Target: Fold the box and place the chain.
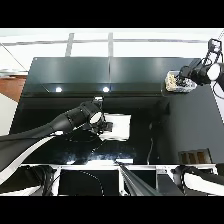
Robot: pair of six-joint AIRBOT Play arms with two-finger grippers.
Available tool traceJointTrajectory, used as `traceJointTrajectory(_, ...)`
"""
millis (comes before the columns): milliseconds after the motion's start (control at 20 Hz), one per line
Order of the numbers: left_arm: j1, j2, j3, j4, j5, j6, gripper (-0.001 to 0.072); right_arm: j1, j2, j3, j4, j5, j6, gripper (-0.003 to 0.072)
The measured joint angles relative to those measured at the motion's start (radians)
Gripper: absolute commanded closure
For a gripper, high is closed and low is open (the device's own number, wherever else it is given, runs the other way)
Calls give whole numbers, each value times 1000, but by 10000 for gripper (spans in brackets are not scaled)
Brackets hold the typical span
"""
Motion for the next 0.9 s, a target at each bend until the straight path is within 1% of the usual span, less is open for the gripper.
traceJointTrajectory(200, 0, 0, 0, 0, 0, 0, 677, -64, -209, 182, 188, 96, -47, 49)
traceJointTrajectory(250, 0, 0, 0, 0, 0, 0, 677, -70, -246, 210, 219, 116, -49, 91)
traceJointTrajectory(350, 0, 0, 0, 0, -1, 0, 677, -78, -296, 245, 259, 137, -37, 106)
traceJointTrajectory(400, 0, 0, 0, 0, -1, 0, 677, -82, -314, 256, 271, 146, -23, 164)
traceJointTrajectory(450, 0, 0, 0, 0, -2, 0, 677, -84, -328, 264, 283, 149, -14, 270)
traceJointTrajectory(900, 0, 0, 0, 5, -2, 0, 677, -87, -372, 284, 328, 167, 28, 272)
